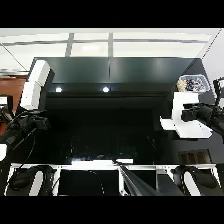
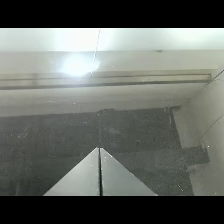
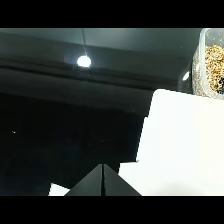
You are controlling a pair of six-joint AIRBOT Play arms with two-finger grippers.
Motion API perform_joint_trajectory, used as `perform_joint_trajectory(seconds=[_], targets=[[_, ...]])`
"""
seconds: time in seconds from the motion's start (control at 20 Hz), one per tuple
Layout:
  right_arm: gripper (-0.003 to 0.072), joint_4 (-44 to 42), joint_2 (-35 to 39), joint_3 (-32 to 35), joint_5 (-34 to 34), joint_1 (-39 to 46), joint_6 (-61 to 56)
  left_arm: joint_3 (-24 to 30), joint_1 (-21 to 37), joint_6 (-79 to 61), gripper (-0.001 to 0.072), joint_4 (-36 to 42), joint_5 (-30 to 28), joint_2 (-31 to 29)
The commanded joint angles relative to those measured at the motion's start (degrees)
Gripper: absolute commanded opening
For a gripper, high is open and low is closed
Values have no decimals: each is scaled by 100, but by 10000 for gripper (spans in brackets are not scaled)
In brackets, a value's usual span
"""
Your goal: Fold the box and place the chain.
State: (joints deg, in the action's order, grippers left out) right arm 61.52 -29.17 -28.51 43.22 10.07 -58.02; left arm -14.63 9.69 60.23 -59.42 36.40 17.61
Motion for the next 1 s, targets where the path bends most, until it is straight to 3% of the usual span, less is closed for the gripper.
perform_joint_trajectory(seconds=[0.0, 0.7, 0.8, 0.95], targets=[[16, 0, 0, 2, 2, -4, 0, 4, -4, 0, 29, 0, -2, -4], [16, -13, 0, 2, -2, -4, -2, 4, -4, 0, 29, 0, -9, -4], [15, -389, 0, 2, -529, -7, -2, 4, -4, 11, 29, 28, -251, -4], [16, -1937, 0, 2, -1482, -7, -4, 7, -7, 17, 29, 39, -579, 4]])
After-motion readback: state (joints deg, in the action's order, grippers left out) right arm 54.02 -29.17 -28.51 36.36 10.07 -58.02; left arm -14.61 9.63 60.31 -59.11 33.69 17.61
